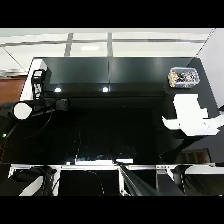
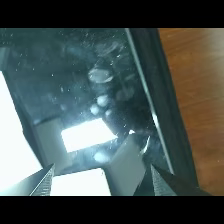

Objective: Fold the box and place the chain.

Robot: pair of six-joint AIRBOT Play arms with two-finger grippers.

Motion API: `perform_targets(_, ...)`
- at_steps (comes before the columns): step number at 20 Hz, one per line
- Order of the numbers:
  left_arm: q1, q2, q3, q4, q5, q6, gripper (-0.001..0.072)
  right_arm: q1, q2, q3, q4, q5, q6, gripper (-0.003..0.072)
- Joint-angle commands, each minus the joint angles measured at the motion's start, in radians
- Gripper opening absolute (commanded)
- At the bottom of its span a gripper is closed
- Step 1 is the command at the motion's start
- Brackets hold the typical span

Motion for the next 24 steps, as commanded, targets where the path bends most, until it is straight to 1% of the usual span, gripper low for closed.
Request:
perform_targets(1, 0.000, 0.000, 0.001, 0.000, 0.000, 0.000, 0.0708, -0.001, -0.003, -0.004, -0.030, 0.071, -0.005, 0.0639)
perform_targets(2, 0.000, 0.000, 0.001, 0.000, 0.000, 0.000, 0.0709, 0.000, -0.003, -0.009, -0.024, 0.092, 0.002, 0.0475)
perform_targets(3, 0.000, 0.000, 0.001, 0.000, 0.002, 0.000, 0.0709, 0.003, -0.002, -0.014, -0.025, 0.113, 0.003, 0.0459)
perform_targets(5, 0.000, 0.000, 0.001, 0.000, 0.003, 0.000, 0.0708, 0.019, -0.001, -0.017, -0.044, 0.128, 0.024, 0.0458)
perform_targets(7, 0.000, 0.000, 0.001, 0.000, 0.003, 0.000, 0.0708, 0.050, 0.003, -0.017, -0.128, 0.129, 0.060, 0.0458)
perform_targets(9, 0.000, 0.000, 0.001, 0.000, 0.003, 0.000, 0.0708, 0.075, 0.007, -0.018, -0.169, 0.127, 0.077, 0.0457)
perform_targets(11, 0.000, 0.000, 0.001, 0.000, 0.003, 0.000, 0.0708, 0.095, 0.015, -0.018, -0.241, 0.127, 0.113, 0.0333)
perform_targets(12, 0.000, 0.000, 0.001, 0.000, 0.003, 0.000, 0.0708, 0.098, 0.019, -0.018, -0.271, 0.123, 0.142, 0.0315)
perform_targets(13, 0.000, 0.000, 0.001, 0.000, 0.003, 0.000, 0.0708, 0.098, 0.025, -0.018, -0.272, 0.123, 0.147, 0.0153)
perform_targets(14, 0.000, 0.000, 0.001, 0.000, 0.003, 0.000, 0.0708, 0.098, 0.035, -0.019, -0.268, 0.124, 0.139, 0.0022)
perform_targets(15, 0.000, 0.000, 0.001, 0.000, 0.003, 0.000, 0.0708, 0.098, 0.046, -0.019, -0.247, 0.124, 0.122, 0.0019)
perform_targets(16, 0.000, 0.000, 0.001, 0.000, 0.003, 0.000, 0.0708, 0.098, 0.061, -0.021, -0.194, 0.124, 0.087, 0.0019)
perform_targets(19, 0.000, 0.000, 0.001, 0.000, 0.003, 0.000, 0.0708, 0.098, 0.121, -0.070, 0.021, 0.124, -0.001, 0.0019)
perform_targets(22, 0.000, 0.000, 0.001, -0.003, 0.000, 0.000, 0.0708, 0.099, 0.194, -0.190, 0.257, 0.132, -0.079, 0.0020)
perform_targets(24, 0.000, 0.000, 0.001, -0.005, 0.001, 0.000, 0.0708, 0.098, 0.240, -0.291, 0.365, 0.128, -0.103, 0.0020)
